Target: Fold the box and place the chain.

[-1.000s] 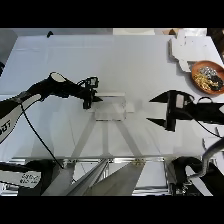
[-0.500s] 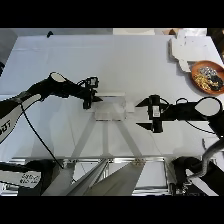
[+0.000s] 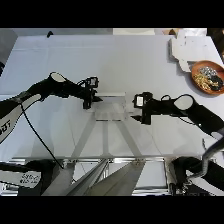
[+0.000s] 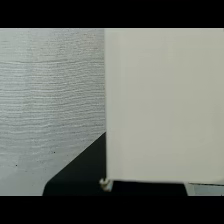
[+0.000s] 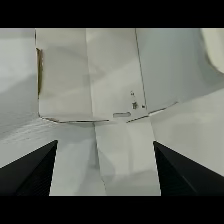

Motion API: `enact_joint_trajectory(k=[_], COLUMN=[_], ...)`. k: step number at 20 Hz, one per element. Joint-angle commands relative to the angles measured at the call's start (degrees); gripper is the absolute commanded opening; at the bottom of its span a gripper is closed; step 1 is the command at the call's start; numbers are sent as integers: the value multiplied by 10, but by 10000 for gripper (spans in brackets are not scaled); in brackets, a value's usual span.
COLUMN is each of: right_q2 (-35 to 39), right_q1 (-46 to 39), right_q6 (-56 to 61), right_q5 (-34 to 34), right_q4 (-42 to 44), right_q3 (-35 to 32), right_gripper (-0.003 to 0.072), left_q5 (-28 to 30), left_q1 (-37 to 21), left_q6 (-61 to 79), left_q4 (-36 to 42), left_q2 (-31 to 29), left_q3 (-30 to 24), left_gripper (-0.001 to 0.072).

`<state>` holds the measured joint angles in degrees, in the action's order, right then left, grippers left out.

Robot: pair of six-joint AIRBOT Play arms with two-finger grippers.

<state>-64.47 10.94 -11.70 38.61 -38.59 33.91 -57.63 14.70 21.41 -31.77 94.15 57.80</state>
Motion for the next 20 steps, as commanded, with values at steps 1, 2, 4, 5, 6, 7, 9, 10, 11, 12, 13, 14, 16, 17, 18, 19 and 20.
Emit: enact_joint_trajectory(k=[1,2,4,5,6,7,9,10,11,12,13,14,16,17,18,19,20], right_q2=[-38,-41,-41,-41,-42,-43,-54,-61,-68,-74,-79,-83,-87,-87,-87,-86,-86], right_q1=[39,45,56,60,61,61,61,61,61,61,61,62,66,71,78,85,89], right_q6=[-19,-19,-19,-19,-16,-16,-3,-2,-2,-2,-1,-2,-1,-1,-1,-1,1], right_q5=[-70,-78,-93,-104,-113,-116,-132,-135,-135,-137,-138,-138,-141,-140,-140,-140,-140], right_q4=[0,0,0,0,1,2,2,2,2,2,3,8,29,32,32,32,32], right_q3=[0,0,0,0,0,0,-4,-5,-5,-5,-5,-5,-5,-5,-5,-5,-5], right_gripper=[676,676,676,676,676,676,676,676,676,676,676,676,676,676,676,676,676], left_q5=[0,0,0,0,0,0,0,0,0,0,0,0,0,0,0,0,0], left_q1=[0,0,0,0,0,0,0,0,0,0,0,0,0,0,0,0,0], left_q6=[0,0,0,0,0,0,0,0,0,0,0,0,0,0,0,0,0], left_q4=[0,0,0,0,0,0,0,0,0,0,0,0,0,0,0,0,0], left_q2=[0,0,0,0,0,0,0,0,0,0,0,0,0,0,0,0,0], left_q3=[0,0,0,0,0,0,0,0,0,0,0,0,0,0,0,0,0], left_gripper=[13,13,13,13,13,13,13,13,13,13,13,13,13,13,13,13,13])
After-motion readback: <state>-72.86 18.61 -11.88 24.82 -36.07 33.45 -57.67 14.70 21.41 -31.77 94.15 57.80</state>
